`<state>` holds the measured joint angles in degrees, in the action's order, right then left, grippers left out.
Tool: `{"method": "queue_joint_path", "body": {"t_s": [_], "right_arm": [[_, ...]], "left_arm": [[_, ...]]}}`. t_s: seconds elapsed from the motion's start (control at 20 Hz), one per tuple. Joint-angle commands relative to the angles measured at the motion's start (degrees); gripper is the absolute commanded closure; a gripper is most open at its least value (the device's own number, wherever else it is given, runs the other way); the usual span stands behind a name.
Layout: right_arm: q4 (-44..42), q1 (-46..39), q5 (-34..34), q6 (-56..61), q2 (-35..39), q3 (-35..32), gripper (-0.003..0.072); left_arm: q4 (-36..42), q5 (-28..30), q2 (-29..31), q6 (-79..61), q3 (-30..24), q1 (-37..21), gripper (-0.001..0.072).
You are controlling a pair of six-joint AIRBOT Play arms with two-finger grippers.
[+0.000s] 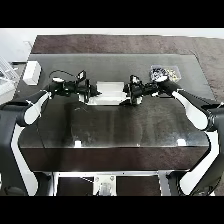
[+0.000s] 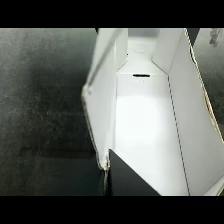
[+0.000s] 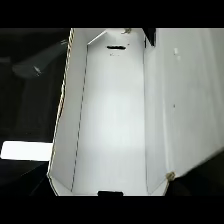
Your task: Fold the box and place the chain.
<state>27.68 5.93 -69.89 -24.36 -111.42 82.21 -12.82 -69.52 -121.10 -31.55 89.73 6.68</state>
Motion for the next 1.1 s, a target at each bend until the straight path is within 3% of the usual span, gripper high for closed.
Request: {"method": "queue_joint_path", "body": {"t_s": [0.0, 1.05], "right_arm": [[0.8, 0.1, 0.0, 0.1, -0.7, 0.6, -0.0001], [-2.2, 0.2, -0.3, 1.8, -3.8, 1.9, -0.0001]], "left_arm": [[0.0, 0.0, 0.0, 0.0, 0.0, 0.0, 0.0689], [0.0, 0.0, 0.0, 0.0, 0.0, 0.0, 0.0689]]}}
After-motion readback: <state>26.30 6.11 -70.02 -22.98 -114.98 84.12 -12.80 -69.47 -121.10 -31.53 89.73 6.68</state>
